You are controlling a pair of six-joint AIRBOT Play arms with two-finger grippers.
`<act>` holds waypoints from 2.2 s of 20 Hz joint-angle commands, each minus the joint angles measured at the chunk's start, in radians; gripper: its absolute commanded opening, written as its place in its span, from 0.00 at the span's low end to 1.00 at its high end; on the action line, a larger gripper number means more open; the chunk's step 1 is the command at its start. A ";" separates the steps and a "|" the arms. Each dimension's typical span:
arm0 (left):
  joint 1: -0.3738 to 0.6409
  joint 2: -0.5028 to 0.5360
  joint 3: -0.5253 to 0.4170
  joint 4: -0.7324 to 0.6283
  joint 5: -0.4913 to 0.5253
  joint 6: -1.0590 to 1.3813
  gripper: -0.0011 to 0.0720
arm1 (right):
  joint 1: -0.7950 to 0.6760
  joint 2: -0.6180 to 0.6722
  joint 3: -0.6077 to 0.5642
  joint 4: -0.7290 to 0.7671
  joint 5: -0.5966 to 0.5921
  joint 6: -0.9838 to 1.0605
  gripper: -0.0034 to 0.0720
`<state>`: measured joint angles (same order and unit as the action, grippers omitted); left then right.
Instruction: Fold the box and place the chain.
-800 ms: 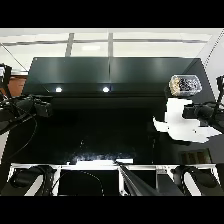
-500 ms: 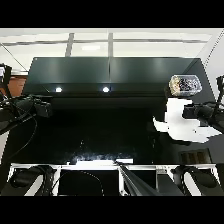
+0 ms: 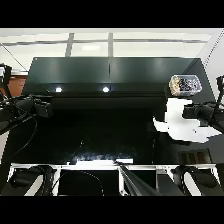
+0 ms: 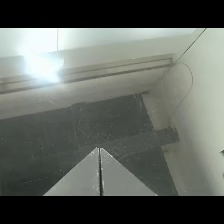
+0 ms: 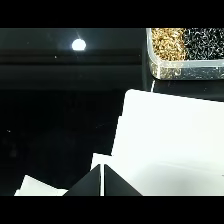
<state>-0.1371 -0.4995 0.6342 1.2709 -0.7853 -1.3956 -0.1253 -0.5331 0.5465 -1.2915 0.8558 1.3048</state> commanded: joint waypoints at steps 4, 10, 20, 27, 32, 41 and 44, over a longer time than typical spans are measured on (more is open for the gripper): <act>0.000 0.000 0.000 -0.013 0.028 0.000 0.06 | 0.001 0.000 0.000 0.008 -0.008 0.001 0.09; 0.001 0.000 0.000 -0.034 0.125 0.000 0.06 | 0.002 -0.001 0.000 0.128 -0.063 0.001 0.10; 0.000 -0.033 0.000 -0.034 0.140 -0.004 0.98 | -0.129 -0.103 0.099 -0.455 0.000 0.433 0.98; 0.001 -0.034 0.000 -0.033 0.121 -0.004 0.98 | -0.777 -0.480 0.314 -0.203 0.084 0.195 0.98; 0.001 -0.047 0.000 -0.033 0.121 -0.004 0.98 | -1.004 -0.709 0.330 0.194 0.325 -0.274 0.98; 0.000 -0.097 0.000 -0.064 0.119 -0.004 0.98 | -0.924 -1.082 0.560 0.231 0.746 -0.372 0.98; 0.000 -0.102 0.000 -0.081 0.119 -0.004 0.98 | -0.900 -1.099 0.577 0.207 0.714 -0.375 0.89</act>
<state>-0.1371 -0.5945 0.6338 1.2076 -0.6655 -1.3994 -1.0531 -1.5955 1.0901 -1.0519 1.5501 0.9409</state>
